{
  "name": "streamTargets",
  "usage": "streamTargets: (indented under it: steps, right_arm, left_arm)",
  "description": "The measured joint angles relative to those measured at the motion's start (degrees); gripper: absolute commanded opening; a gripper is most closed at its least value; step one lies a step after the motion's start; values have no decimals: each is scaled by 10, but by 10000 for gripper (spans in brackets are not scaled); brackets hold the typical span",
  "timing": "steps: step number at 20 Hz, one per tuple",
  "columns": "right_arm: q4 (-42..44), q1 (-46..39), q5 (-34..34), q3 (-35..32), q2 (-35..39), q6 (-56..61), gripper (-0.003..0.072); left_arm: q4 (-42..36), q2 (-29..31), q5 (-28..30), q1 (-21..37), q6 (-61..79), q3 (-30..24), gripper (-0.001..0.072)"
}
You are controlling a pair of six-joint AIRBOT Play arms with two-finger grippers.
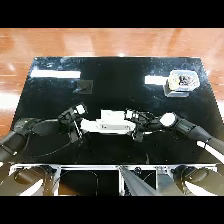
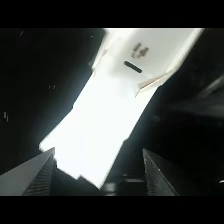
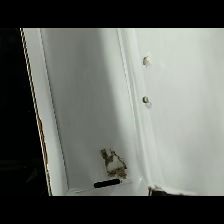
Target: Fold the box and place the chain.
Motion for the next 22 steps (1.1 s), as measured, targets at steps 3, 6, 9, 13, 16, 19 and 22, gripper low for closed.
streamTargets:
  steps: [3, 6, 9, 13, 16, 19, 22]
  right_arm:
    - [0, 0, 1, 0, 0, 2, 548]
    - [0, 0, 2, 0, 0, 2, 548]
    - [0, 0, 2, 0, 0, 2, 548]
    - [0, 0, 2, 0, 0, 2, 548]
    - [-1, 0, 2, 0, 0, 2, 548]
    - [-1, 0, 2, 0, 0, 2, 548]
    - [-1, 0, 2, 0, 0, 2, 548]
  left_arm:
    - [-10, -31, -14, -12, 52, 2, 613]
    - [-57, -61, -29, -17, 88, 12, 613]
    - [-87, -90, -32, -19, 133, 23, 612]
    - [-110, -124, -31, -20, 179, 38, 602]
    - [-118, -150, -31, -20, 196, 56, 602]
    - [-121, -176, -30, -20, 204, 75, 582]
    - [-125, -194, -24, -20, 210, 90, 405]
